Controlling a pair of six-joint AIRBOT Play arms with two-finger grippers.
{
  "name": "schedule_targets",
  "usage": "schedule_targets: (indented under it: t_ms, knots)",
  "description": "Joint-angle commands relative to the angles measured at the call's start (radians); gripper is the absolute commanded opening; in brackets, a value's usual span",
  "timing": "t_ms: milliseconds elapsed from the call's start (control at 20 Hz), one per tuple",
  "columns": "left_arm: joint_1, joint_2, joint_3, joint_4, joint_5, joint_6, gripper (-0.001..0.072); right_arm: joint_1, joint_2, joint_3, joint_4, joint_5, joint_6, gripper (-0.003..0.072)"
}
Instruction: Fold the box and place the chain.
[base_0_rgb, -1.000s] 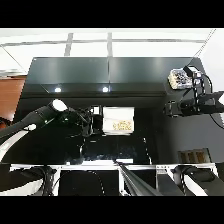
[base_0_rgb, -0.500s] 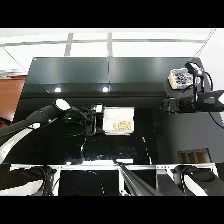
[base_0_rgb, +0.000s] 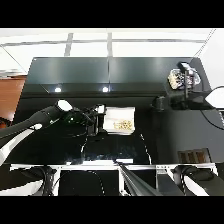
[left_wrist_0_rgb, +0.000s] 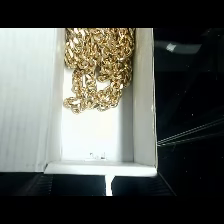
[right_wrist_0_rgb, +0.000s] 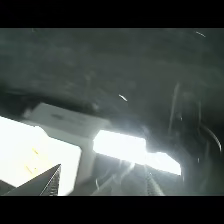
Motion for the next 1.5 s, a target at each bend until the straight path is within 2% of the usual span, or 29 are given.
schedule_targets:
  t_ms: [0,50,100,200,250,650,800,900,1150,1450]
  knots:
    - [-0.001,-0.001,0.001,-0.001,0.012,-0.001,0.0409,0.081,-0.123,-0.006,0.132,-0.266,-0.094,0.0606]
    - [-0.001,-0.001,0.001,0.0,0.013,-0.001,0.0409,0.097,-0.174,-0.006,0.198,-0.321,-0.116,0.0606]
    - [-0.001,-0.001,0.001,-0.001,0.013,-0.001,0.0409,0.109,-0.222,-0.005,0.273,-0.32,-0.191,0.0606]
    - [-0.001,-0.001,0.001,-0.001,0.013,-0.001,0.0409,0.133,-0.303,-0.005,0.397,-0.209,-0.408,0.0606]
    - [-0.001,-0.001,0.001,-0.001,0.013,-0.001,0.0409,0.14,-0.317,-0.005,0.413,-0.145,-0.531,0.0606]
    - [-0.001,-0.001,0.001,-0.001,0.013,-0.001,0.0409,0.129,-0.304,0.073,0.34,0.06,-0.94,0.0605]
    - [-0.001,-0.001,0.001,-0.001,0.013,-0.001,0.0409,0.139,-0.307,0.068,0.318,0.113,-0.97,0.0605]
    - [-0.001,-0.001,0.001,-0.001,0.012,-0.001,0.0409,0.164,-0.309,0.052,0.27,0.089,-0.975,0.0606]
    - [-0.001,-0.001,0.001,-0.001,0.012,-0.001,0.0409,0.21,-0.309,0.043,0.256,0.079,-0.998,0.0605]
    - [-0.001,-0.001,0.001,0.0,0.012,-0.001,0.0409,0.219,-0.306,0.045,0.258,0.188,-0.997,0.0606]
